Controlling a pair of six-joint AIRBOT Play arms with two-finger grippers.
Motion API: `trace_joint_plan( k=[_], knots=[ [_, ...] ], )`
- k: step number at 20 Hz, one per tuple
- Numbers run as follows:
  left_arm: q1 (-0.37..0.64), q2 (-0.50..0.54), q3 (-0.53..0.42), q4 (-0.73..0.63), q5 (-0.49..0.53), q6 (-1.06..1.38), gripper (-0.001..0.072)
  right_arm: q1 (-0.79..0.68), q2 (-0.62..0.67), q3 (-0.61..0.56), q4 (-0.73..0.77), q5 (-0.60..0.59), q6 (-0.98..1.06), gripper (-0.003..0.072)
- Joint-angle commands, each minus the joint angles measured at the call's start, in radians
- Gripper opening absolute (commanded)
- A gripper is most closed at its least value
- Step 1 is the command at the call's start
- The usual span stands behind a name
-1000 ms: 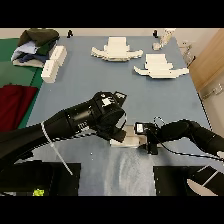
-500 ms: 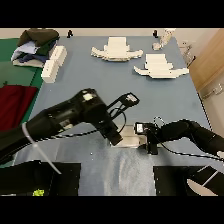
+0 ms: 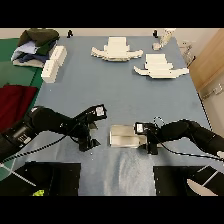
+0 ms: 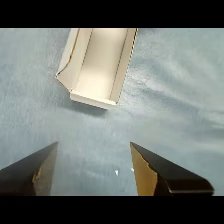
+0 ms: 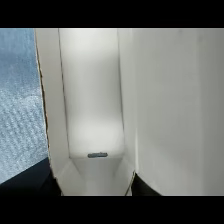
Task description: Fold the box.
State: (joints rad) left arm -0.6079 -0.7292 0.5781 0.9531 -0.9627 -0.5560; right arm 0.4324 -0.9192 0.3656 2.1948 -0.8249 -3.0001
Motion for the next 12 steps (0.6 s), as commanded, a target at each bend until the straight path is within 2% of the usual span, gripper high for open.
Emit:
trace_joint_plan(
  k=[1, 4, 7, 12],
  knots=[
    [0.052, -0.037, -0.131, -0.163, 0.147, 0.332, 0.0693, 0.0, 0.0, 0.0, 0.0, 0.0, 0.0, 0.0505],
    [0.036, -0.135, -0.16, -0.299, 0.236, 0.528, 0.0693, 0.0, 0.0, 0.0, 0.0, 0.0, 0.0, 0.0504],
    [0.012, -0.218, -0.16, -0.428, 0.256, 0.684, 0.0694, 0.0, 0.0, 0.0, 0.0, 0.0, 0.0, 0.0504],
    [-0.029, -0.294, -0.158, -0.567, 0.32, 0.755, 0.0693, 0.0, 0.0, 0.0, 0.0, 0.0, 0.0, 0.0504]
  ],
)
